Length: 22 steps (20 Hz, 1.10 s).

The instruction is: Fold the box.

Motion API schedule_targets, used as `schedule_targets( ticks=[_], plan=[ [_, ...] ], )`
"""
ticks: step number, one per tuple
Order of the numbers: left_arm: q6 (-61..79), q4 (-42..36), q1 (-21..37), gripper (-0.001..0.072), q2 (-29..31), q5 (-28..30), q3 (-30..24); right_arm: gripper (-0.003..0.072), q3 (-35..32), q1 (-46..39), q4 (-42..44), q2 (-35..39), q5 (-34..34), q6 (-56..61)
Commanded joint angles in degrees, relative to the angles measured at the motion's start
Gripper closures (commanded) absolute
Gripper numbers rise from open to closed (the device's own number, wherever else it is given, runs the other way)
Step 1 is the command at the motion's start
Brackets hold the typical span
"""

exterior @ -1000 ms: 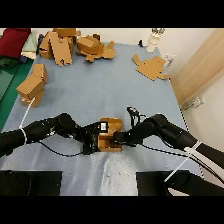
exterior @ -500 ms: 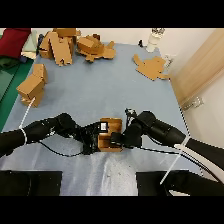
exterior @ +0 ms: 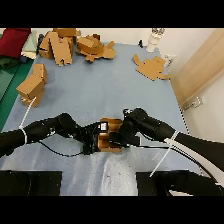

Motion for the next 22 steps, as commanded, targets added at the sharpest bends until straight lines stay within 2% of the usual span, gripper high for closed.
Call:
schedule_targets(
  ticks=[1,2,6,10,11,18,22],
  plan=[
    [0.0,0.0,0.0,0.0377,0.0,0.0,0.0,0.0431,0.4,0.0,-0.3,-0.4,-0.2,-0.2],
    [0.0,0.0,0.0,0.0377,0.0,0.0,0.0,0.0379,0.4,0.0,-0.3,-0.2,-0.2,-0.2],
    [0.0,0.0,0.0,0.0377,0.0,0.0,0.0,0.0379,2.1,0.0,-1.1,1.9,-0.6,-0.2],
    [0.0,0.0,0.0,0.0377,0.0,0.0,0.0,0.0371,4.7,-0.8,-4.8,4.5,-8.2,-0.2],
    [0.0,0.0,0.0,0.0377,0.0,0.0,0.0,0.029,5.2,-0.8,-5.9,5.3,-9.3,-0.2],
    [0.0,0.0,0.0,0.0377,0.0,0.0,0.0,0.0287,5.3,-0.8,-6.8,6.7,-5.6,1.1],
    [0.0,0.0,0.0,0.0377,0.0,0.0,0.0,0.0287,5.3,-0.7,-6.1,6.7,-6.7,0.1]
  ],
)
